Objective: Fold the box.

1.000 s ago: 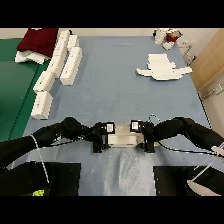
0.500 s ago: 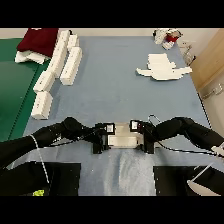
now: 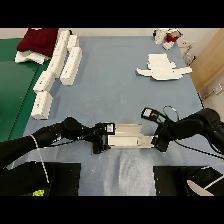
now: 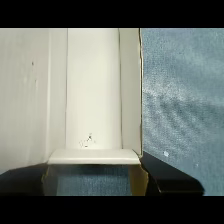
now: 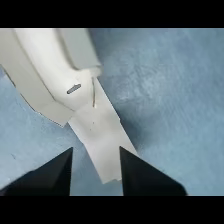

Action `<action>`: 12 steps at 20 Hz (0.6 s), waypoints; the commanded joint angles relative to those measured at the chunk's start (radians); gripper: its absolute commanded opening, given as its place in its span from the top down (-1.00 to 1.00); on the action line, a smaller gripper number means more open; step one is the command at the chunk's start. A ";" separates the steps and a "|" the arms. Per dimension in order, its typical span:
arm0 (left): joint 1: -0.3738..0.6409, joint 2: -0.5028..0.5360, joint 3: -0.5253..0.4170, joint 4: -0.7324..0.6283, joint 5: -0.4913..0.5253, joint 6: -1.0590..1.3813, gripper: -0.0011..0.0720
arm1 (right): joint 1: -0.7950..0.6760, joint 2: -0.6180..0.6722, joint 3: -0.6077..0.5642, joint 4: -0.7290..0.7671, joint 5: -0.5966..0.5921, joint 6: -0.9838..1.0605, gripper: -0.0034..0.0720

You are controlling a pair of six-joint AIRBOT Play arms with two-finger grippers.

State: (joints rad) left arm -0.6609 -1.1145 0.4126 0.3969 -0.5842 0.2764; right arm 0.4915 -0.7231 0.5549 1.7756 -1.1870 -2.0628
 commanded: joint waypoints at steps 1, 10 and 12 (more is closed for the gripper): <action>0.000 0.000 0.001 0.000 0.001 -0.001 -0.34 | 0.001 0.050 0.011 0.167 -0.070 0.504 -0.08; 0.000 0.000 0.001 0.000 0.001 -0.001 -0.34 | 0.137 -0.182 0.015 0.626 0.510 0.689 0.18; 0.000 0.000 0.001 0.000 0.000 -0.001 -0.34 | 0.086 -0.238 0.052 0.578 0.541 0.684 0.18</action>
